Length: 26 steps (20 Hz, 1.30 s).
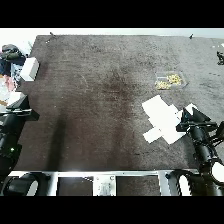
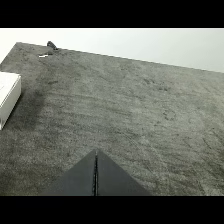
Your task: Fold the box and place the chain.
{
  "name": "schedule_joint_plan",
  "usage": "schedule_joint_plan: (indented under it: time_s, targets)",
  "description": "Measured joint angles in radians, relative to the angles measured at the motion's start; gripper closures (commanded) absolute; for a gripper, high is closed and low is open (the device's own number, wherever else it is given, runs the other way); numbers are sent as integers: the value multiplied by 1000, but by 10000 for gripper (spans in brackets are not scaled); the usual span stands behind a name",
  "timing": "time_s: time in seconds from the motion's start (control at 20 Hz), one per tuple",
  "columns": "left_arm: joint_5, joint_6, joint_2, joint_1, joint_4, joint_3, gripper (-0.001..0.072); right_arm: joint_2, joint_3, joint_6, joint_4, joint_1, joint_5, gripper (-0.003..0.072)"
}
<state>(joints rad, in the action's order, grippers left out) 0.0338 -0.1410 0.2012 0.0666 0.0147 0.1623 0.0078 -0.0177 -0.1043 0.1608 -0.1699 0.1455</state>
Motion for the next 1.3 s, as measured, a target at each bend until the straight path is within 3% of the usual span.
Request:
schedule_joint_plan:
  time_s: [0.3,0.4,0.65,0.8,1.0,1.15,1.3]
  targets:
    - [0,0,0,0,0,0,697,0,2,0,0,0,5,338]
    - [0,0,0,0,0,0,697,0,16,-1,0,0,9,299]
    - [0,0,0,0,0,0,697,-77,130,-29,0,0,11,299]
    - [0,0,0,0,0,0,697,-235,245,-66,0,0,8,299]
    - [0,0,0,0,0,0,697,-552,444,-126,2,-18,52,299]
    - [0,0,0,0,0,0,697,-817,616,-238,85,-111,264,298]
    - [0,0,0,0,0,0,697,-1025,776,-376,258,-243,534,298]
